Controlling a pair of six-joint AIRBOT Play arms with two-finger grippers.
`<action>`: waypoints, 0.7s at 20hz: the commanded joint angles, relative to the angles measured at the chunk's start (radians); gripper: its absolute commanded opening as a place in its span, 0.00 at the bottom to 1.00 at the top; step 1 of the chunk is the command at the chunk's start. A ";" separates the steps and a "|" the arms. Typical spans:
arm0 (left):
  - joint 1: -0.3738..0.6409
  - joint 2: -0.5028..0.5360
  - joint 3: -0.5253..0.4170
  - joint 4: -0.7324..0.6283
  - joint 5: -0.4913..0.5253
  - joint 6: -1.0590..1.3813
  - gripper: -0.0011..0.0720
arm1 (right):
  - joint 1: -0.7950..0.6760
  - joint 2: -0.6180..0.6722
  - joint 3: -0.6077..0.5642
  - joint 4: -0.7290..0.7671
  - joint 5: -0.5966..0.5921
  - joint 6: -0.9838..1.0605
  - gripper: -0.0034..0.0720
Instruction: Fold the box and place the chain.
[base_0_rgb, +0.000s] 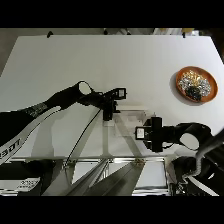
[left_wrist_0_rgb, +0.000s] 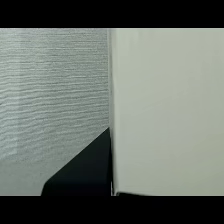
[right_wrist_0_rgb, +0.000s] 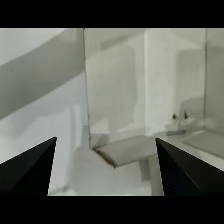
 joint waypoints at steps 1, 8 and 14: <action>-0.001 0.000 0.000 0.000 -0.001 0.000 0.03 | 0.064 0.016 -0.085 -0.029 -0.199 -0.021 0.97; -0.001 0.000 0.000 0.000 0.000 0.000 0.03 | 0.062 -0.047 -0.089 -0.105 -0.269 -0.021 0.96; -0.001 0.000 0.000 0.000 -0.001 0.000 0.03 | -0.056 -0.050 -0.002 -0.071 -0.159 -0.021 0.96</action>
